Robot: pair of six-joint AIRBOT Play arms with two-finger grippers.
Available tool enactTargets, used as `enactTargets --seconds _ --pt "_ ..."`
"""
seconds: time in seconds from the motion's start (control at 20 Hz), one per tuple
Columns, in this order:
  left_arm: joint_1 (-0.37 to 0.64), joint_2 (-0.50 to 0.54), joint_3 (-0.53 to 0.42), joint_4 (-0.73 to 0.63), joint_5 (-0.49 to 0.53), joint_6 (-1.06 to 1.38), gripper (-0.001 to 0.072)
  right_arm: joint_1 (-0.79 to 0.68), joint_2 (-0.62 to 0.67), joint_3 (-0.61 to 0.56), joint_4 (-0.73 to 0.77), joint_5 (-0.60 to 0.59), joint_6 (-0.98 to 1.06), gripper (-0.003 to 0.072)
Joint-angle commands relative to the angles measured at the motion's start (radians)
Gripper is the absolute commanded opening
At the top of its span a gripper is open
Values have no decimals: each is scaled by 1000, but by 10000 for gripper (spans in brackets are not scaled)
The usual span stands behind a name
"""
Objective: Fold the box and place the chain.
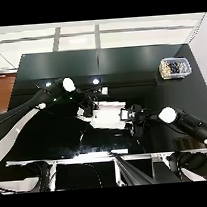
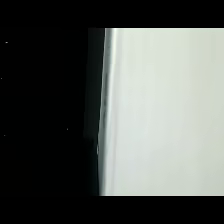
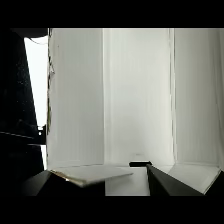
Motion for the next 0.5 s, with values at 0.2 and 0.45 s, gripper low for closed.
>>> enactTargets --seconds 0.2,0.45 --pt "0 -1 0 0 2 0 25 4 -1 0 117 -21 18 639" --pt "0 -1 0 0 2 0 26 4 0 10 72 -53 -13 638"
